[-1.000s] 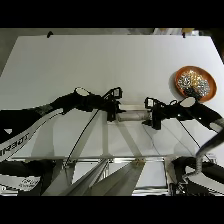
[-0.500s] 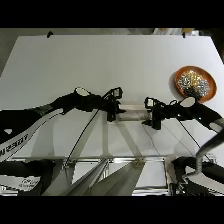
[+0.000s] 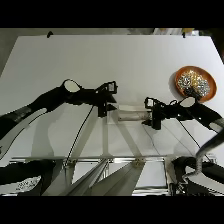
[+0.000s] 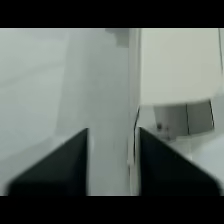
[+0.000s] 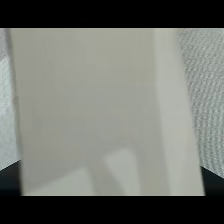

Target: Fold the box and place the chain.

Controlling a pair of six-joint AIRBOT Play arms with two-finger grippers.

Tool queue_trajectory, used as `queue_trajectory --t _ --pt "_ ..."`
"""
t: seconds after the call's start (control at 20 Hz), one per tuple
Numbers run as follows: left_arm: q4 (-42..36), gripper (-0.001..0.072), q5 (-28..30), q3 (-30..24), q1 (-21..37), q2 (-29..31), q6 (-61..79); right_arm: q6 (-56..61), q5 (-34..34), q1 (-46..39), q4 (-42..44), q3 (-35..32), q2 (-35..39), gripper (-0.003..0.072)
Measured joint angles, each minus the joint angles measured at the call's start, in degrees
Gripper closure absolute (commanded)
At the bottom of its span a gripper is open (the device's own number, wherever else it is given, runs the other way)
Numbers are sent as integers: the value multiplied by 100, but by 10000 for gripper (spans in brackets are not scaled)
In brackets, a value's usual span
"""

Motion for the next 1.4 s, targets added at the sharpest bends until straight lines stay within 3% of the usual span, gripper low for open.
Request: queue_trajectory --t 0.15,0.35,0.6,0.75,0.9,1.15,1.4 --pt "929 710 -428 0 -83 557 -739 0 0 0 -2 0 0 292" --pt "1349 710 -590 0 -662 841 -1266 -2 0 0 -2 0 0 292" --pt "728 709 575 0 -1115 695 -1493 -4 2 0 -2 0 0 292" --pt "227 709 1615 0 -1174 501 -1731 -4 2 0 -2 0 0 292" --pt "-37 709 2258 0 -1132 151 -2087 -4 2 0 -2 0 0 292" --pt "-173 709 2581 -2 -1054 -293 -2551 0 4 0 7 -2 -2 292" --pt "566 710 2085 0 -881 166 -2909 -2 2 2 2 -2 -2 292"
